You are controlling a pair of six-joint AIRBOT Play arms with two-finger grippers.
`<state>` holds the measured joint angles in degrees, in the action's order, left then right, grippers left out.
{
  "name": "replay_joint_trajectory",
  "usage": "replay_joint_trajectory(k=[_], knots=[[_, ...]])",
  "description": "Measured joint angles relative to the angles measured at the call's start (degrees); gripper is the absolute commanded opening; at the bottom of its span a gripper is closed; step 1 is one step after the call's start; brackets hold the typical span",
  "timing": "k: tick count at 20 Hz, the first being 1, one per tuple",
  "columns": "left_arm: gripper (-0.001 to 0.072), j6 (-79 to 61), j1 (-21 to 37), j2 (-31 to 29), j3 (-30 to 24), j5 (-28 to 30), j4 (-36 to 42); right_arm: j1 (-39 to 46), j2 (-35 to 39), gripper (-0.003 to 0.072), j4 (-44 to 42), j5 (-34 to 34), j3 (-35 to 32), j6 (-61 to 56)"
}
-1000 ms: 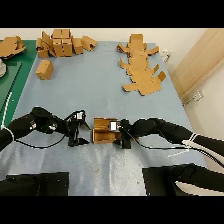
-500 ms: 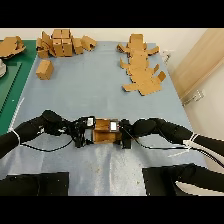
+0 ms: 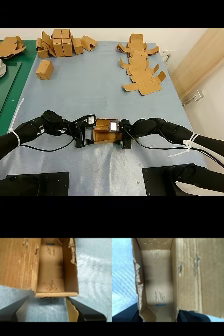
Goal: Fold the box.
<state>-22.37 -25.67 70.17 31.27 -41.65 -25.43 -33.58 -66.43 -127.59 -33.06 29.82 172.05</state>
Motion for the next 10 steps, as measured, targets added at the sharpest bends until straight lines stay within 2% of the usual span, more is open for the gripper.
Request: replay_joint_trajectory(k=[10], knots=[[0.0695, 6.8, 0.0, -1.84, 0.04, 0.76, -7.41, -0.09, 0.0, 0.0438, 1.22, 0.09, 0.0, 0.13]])
